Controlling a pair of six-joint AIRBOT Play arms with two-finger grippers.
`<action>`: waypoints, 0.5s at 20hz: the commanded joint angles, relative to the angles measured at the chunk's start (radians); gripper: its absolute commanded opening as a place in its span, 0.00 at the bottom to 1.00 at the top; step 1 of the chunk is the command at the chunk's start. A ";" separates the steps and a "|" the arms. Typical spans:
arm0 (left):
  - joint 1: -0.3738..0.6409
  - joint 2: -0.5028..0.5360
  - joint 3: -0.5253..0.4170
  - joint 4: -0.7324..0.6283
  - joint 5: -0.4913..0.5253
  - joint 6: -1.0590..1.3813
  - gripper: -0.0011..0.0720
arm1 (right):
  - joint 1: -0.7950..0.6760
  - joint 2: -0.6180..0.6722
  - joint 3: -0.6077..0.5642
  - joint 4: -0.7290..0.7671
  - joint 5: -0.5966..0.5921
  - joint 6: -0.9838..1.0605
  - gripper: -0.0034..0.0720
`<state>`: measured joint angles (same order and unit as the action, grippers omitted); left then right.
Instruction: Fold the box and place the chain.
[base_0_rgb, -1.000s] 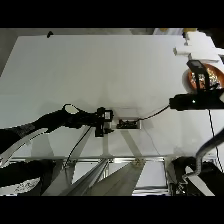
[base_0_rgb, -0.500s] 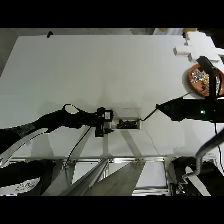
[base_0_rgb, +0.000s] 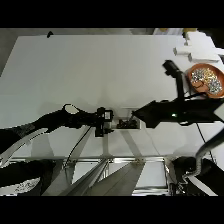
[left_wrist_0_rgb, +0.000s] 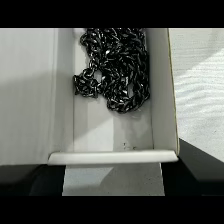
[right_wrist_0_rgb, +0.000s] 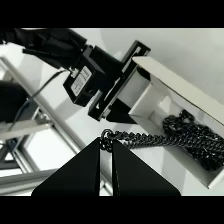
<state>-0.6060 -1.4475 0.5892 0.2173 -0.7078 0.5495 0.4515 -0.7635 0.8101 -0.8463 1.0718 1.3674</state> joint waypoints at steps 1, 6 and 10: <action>0.000 0.001 0.000 0.000 0.000 0.000 0.29 | 0.120 -0.128 0.000 -0.074 -0.093 0.040 0.07; 0.000 0.001 0.000 0.000 0.000 0.000 0.29 | 0.143 -0.272 0.000 -0.152 -0.089 0.046 0.20; 0.000 0.001 0.000 0.000 0.000 0.000 0.29 | 0.067 -0.274 0.095 -0.154 -0.002 0.034 0.30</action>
